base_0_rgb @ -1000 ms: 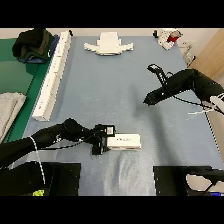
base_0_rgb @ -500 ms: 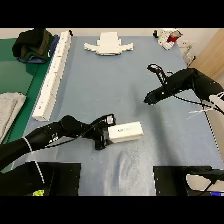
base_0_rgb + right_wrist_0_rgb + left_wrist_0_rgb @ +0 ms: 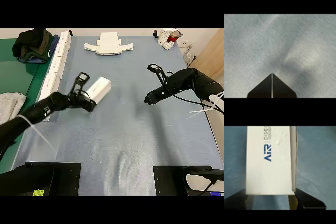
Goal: Fold the box.
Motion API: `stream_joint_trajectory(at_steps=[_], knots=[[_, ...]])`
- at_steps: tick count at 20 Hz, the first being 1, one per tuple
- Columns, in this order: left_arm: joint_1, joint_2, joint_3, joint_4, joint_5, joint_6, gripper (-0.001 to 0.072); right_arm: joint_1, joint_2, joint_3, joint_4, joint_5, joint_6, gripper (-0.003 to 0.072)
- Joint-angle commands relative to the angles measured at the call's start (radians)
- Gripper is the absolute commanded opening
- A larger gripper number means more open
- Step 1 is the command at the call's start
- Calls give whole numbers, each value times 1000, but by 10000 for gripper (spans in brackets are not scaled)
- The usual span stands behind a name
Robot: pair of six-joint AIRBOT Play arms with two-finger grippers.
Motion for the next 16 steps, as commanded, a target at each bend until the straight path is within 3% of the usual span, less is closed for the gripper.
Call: stream_joint_trajectory(at_steps=[1, 5, 10, 13, 16], knots=[[188, -163, 181, 82, -72, -136, 446, 0, -1, 1, 0, 0, 0, 7], [278, -334, 387, 182, -84, -278, 446, 0, -1, 1, 0, 0, 0, 7], [311, -517, 625, 389, -133, -498, 446, 0, -1, 1, 0, 0, 0, 7], [320, -602, 733, 473, -175, -575, 446, 0, -1, 1, 0, 0, 0, 7], [321, -661, 811, 476, -175, -583, 446, 0, -1, 1, -1, 0, 0, 7]])
